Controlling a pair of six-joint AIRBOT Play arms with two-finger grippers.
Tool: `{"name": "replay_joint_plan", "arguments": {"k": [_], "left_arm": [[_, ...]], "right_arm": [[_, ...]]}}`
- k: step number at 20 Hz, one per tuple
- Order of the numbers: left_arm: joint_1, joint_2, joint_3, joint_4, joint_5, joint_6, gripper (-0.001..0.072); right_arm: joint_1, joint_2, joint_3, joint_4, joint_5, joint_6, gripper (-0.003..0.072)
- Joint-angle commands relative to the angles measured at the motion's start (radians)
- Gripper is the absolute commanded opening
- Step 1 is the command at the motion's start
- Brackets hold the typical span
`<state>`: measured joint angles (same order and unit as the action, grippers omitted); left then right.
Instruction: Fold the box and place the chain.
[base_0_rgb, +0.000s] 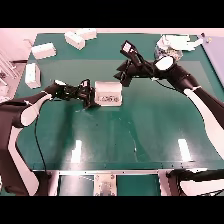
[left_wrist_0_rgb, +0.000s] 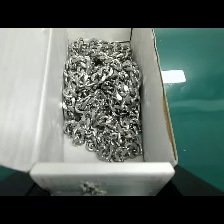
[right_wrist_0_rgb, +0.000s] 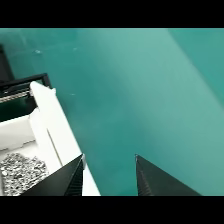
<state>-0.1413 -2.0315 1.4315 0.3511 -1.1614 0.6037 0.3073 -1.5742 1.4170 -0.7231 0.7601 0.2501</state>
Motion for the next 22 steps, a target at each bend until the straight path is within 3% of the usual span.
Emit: {"name": "replay_joint_plan", "arguments": {"k": [1, 5, 10, 14, 16, 22], "left_arm": [[0.001, 0.001, 0.001, 0.000, 0.000, 0.000, 0.0495], [0.001, 0.001, 0.001, 0.000, 0.000, 0.000, 0.0495], [0.001, 0.000, 0.001, 0.000, 0.000, 0.000, 0.0495], [0.001, 0.001, 0.001, 0.000, 0.000, 0.000, 0.0495], [0.001, 0.001, 0.001, 0.000, 0.000, 0.000, 0.0495], [0.001, 0.001, 0.001, 0.000, 0.000, 0.000, 0.0495]], "right_arm": [[-0.006, -0.040, 0.001, 0.048, 0.114, -0.025, 0.0377], [-0.003, -0.040, -0.002, 0.055, 0.229, -0.014, 0.0452], [-0.011, -0.039, 0.018, 0.057, 0.229, -0.026, 0.0448], [-0.023, -0.032, 0.115, 0.148, 0.220, -0.034, 0.0448], [-0.023, -0.036, 0.123, 0.146, 0.139, -0.034, 0.0447], [-0.029, -0.157, 0.124, 0.145, 0.122, -0.055, 0.0423]]}}
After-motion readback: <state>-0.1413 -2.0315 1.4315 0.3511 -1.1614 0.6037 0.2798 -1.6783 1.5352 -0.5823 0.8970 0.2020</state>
